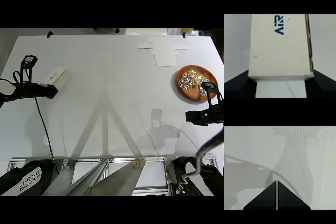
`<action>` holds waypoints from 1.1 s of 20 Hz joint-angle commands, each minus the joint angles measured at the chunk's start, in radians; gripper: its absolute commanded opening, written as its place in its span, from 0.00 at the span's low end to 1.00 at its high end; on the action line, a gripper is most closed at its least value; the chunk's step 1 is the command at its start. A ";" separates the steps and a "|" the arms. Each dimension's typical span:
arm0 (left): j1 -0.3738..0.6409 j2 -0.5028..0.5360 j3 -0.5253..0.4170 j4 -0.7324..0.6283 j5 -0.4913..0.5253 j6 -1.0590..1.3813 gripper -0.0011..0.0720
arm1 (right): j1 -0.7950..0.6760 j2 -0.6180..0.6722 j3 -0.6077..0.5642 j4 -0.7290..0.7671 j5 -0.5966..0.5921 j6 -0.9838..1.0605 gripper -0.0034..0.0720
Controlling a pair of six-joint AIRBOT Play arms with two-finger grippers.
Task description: Fold the box and place the chain.
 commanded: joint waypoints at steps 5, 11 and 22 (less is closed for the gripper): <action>0.082 -0.100 -0.010 0.208 -0.170 -0.176 0.05 | -0.001 0.001 -0.001 0.000 0.000 0.000 0.07; 0.081 -0.129 -0.010 0.207 -0.282 -0.176 0.96 | 0.000 0.001 -0.001 0.000 0.000 0.000 0.07; 0.081 0.173 -0.010 0.197 -0.517 -0.201 0.96 | -0.001 0.001 -0.001 0.000 0.000 0.000 0.07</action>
